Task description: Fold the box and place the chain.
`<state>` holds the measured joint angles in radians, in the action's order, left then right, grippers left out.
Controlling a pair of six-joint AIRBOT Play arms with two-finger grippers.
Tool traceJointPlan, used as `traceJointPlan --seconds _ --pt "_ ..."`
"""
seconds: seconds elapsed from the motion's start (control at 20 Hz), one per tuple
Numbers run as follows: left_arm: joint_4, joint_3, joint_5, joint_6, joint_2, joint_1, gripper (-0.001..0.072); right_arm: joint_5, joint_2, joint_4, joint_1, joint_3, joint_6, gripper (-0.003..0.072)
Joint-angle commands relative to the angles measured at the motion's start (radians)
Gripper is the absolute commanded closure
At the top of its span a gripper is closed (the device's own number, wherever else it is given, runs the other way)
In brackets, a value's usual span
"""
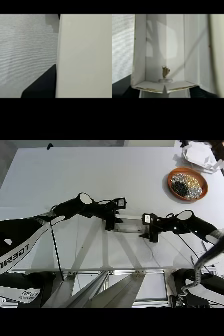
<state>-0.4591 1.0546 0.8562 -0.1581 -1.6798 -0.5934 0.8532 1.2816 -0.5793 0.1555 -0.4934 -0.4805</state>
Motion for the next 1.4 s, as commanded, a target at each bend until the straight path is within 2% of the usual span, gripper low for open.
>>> traceJointPlan --seconds 0.0,0.5,0.7,0.9,1.05,1.35 --pt "0.002 0.001 -0.003 0.001 -0.001 -0.001 0.0698 -0.012 0.0 0.013 -0.009 -0.001 0.0 0.0026" --pt "0.002 0.001 -0.003 0.001 -0.001 -0.001 0.0698 0.071 -0.016 0.035 -0.057 -0.018 0.024 -0.001" --pt "0.001 0.001 -0.003 0.001 -0.001 -0.001 0.0698 0.068 -0.016 -0.006 -0.057 -0.018 0.08 -0.0024" --pt "0.001 0.001 -0.003 0.002 -0.001 -0.001 0.0698 0.012 -0.016 -0.08 -0.09 -0.018 0.164 -0.0026" --pt "0.002 0.001 -0.003 0.001 -0.001 -0.001 0.0698 0.01 -0.016 -0.09 -0.106 -0.018 0.157 -0.0026" --pt "0.002 0.001 -0.003 0.002 -0.001 -0.001 0.0698 0.022 -0.016 -0.011 -0.098 -0.043 0.047 -0.0026"
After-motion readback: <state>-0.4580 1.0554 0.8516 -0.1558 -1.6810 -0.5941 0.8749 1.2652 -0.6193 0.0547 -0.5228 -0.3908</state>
